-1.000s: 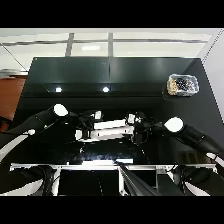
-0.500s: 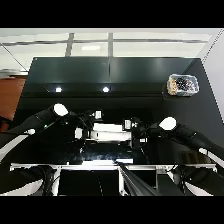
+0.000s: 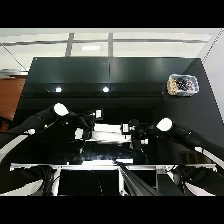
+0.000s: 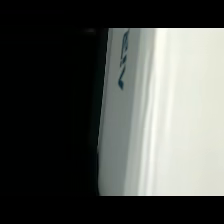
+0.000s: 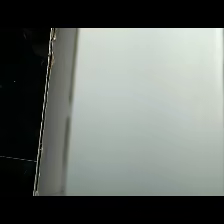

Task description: Fold the box and place the chain.

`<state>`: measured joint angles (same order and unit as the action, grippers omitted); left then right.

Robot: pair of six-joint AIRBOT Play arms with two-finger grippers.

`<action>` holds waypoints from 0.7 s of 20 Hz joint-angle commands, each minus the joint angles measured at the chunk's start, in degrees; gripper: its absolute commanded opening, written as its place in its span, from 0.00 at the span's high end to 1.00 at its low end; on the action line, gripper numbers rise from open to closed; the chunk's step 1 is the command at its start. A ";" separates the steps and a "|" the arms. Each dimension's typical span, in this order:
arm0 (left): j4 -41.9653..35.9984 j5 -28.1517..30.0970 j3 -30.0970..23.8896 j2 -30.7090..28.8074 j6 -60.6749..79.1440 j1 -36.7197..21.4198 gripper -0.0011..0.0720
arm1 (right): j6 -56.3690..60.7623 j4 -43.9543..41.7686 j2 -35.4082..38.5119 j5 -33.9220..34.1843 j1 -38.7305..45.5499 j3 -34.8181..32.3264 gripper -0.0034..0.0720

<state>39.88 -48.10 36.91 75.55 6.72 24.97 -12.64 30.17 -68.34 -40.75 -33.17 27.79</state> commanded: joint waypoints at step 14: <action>0.00 0.04 0.04 -0.04 -0.28 0.00 0.94 | 3.26 0.96 -0.15 1.18 1.27 -0.66 0.15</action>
<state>39.86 -48.03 36.91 75.55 6.52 24.97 -10.17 31.11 -68.47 -40.05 -31.92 27.35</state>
